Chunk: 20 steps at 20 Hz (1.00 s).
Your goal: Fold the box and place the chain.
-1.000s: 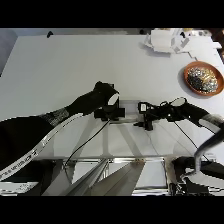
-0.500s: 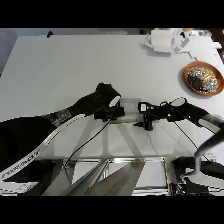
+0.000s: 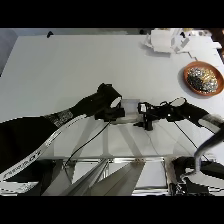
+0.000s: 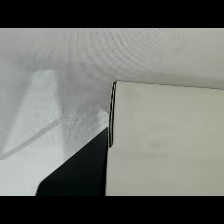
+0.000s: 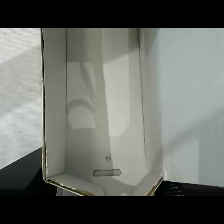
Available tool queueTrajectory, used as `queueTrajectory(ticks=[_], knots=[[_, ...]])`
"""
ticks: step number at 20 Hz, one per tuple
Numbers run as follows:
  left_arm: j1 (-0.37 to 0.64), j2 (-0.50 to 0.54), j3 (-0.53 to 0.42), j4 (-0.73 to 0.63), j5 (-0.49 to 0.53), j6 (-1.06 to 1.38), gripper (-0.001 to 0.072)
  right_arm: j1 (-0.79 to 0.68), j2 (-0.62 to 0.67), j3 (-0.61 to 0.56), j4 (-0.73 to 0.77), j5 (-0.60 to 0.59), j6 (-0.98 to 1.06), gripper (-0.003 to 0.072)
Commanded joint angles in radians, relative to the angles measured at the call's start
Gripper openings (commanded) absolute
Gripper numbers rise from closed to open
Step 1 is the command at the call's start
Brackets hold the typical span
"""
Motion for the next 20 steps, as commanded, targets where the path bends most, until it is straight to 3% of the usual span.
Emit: queueTrajectory(ticks=[1,4,7,12,14,17,20], knots=[[-0.005,-0.007,0.0,-0.006,-0.002,0.005,0.0149,0.0,0.001,0.0,0.0,0.0,0.0,0.0361],[-0.005,-0.007,0.0,-0.003,-0.008,0.005,0.0173,0.0,0.001,0.0,0.001,0.001,0.0,0.0361],[-0.004,-0.007,0.0,-0.001,-0.016,0.008,0.0022,0.0,0.001,0.0,0.001,0.001,0.0,0.0361],[0.002,0.002,0.0,0.0,-0.021,0.008,0.0007,0.0,0.001,0.0,0.001,0.001,0.0,0.0361],[0.007,0.009,0.0,0.002,-0.021,0.008,0.0033,0.0,0.001,0.0,0.0,0.001,0.0,0.0361],[0.021,0.03,0.0,0.005,-0.021,0.046,0.0283,0.0,0.001,0.0,0.0,0.001,0.0,0.0361],[0.039,0.06,0.0,0.005,-0.021,0.088,0.0279,0.0,0.001,0.0,0.0,0.0,0.0,0.0361]])
